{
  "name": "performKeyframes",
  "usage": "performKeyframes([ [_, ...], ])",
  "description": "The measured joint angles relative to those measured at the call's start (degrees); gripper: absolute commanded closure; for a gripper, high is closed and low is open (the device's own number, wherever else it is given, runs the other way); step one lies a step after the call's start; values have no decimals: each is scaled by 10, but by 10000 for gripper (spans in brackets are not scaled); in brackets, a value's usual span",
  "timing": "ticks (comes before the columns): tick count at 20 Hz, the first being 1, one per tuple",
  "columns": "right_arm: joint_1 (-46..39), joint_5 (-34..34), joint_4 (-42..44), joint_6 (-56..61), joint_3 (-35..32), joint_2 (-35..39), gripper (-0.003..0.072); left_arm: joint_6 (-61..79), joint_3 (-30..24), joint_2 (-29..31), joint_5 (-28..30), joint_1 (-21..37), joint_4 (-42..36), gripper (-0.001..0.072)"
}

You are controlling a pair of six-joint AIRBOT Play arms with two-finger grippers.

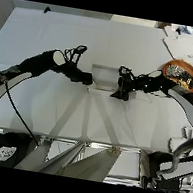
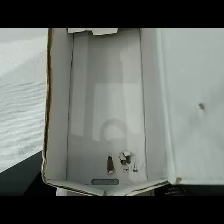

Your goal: Fold the box and place the chain.

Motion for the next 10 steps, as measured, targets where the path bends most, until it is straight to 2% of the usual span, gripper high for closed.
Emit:
performKeyframes([
  [4, 0, 0, 0, 0, 0, 0, 168, -95, 46, -30, -38, -43, 81, 213],
  [6, 0, 0, 0, 0, 0, 0, 168, -131, 67, -43, -47, -58, 101, 248],
  [9, 0, 0, 0, 0, 0, 0, 168, -188, 98, -60, -68, -76, 140, 459],
  [10, 0, 0, 0, 0, 0, 0, 168, -204, 106, -65, -78, -80, 151, 464],
])
